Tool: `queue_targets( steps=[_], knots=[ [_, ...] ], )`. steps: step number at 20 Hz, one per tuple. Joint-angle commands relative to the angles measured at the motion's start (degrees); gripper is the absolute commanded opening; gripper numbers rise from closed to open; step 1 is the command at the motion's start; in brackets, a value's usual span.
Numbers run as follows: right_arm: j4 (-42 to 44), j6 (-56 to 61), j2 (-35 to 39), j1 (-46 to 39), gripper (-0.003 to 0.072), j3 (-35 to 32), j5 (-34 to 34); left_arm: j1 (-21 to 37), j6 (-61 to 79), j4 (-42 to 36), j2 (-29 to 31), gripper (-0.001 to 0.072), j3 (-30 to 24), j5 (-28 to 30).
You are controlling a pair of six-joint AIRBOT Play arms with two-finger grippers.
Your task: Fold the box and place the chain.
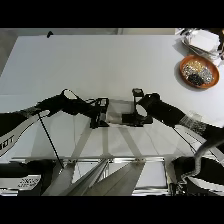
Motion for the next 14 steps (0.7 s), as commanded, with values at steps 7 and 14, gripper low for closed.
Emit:
queue_targets(
  steps=[7,14],
  knots=[
    [-8.98,-7.69,8.52,-1.33,0.0440,0.00,15.32,0.00,0.00,0.00,-0.04,0.0343,0.04,0.07],
    [-10.54,-21.00,22.03,-10.73,0.0439,0.04,14.36,0.00,0.00,0.00,-0.02,0.0343,0.04,0.00]
  ],
)
